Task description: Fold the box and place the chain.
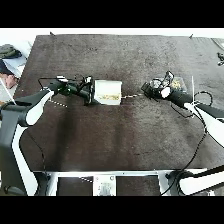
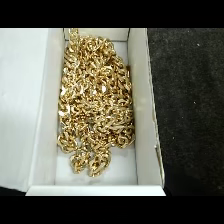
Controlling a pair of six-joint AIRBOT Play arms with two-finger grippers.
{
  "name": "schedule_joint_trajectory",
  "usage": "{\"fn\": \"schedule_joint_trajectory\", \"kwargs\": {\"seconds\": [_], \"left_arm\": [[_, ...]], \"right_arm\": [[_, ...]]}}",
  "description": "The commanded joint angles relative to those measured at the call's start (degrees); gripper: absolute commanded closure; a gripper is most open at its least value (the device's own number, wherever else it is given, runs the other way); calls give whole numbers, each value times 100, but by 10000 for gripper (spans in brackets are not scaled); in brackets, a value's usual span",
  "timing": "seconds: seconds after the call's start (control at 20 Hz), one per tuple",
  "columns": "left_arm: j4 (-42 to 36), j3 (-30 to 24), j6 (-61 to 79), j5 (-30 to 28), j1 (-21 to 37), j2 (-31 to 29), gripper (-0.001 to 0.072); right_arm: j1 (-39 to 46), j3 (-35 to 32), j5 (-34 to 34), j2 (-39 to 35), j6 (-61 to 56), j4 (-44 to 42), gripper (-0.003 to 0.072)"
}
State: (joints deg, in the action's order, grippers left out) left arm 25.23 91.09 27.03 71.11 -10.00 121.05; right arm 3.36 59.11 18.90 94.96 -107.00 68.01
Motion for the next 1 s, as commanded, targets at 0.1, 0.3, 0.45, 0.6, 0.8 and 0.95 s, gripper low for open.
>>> {"fn": "schedule_joint_trajectory", "kwargs": {"seconds": [0.1,0.3,0.45,0.6,0.8,0.95], "left_arm": [[0,-2,0,0,7,2,432],[0,-2,0,0,4,2,432],[0,-2,0,0,4,2,431],[0,-2,0,0,4,2,431],[0,-2,0,0,7,2,432],[0,-2,0,0,4,0,431]], "right_arm": [[-402,7,168,-1139,549,-24,693],[-920,7,166,-2267,745,-7,694],[-1394,9,24,-2653,741,11,693],[-1971,9,-319,-2671,658,0,693],[-2509,9,-957,-2404,404,-33,693],[-2695,11,-1250,-2096,258,-35,693]]}}
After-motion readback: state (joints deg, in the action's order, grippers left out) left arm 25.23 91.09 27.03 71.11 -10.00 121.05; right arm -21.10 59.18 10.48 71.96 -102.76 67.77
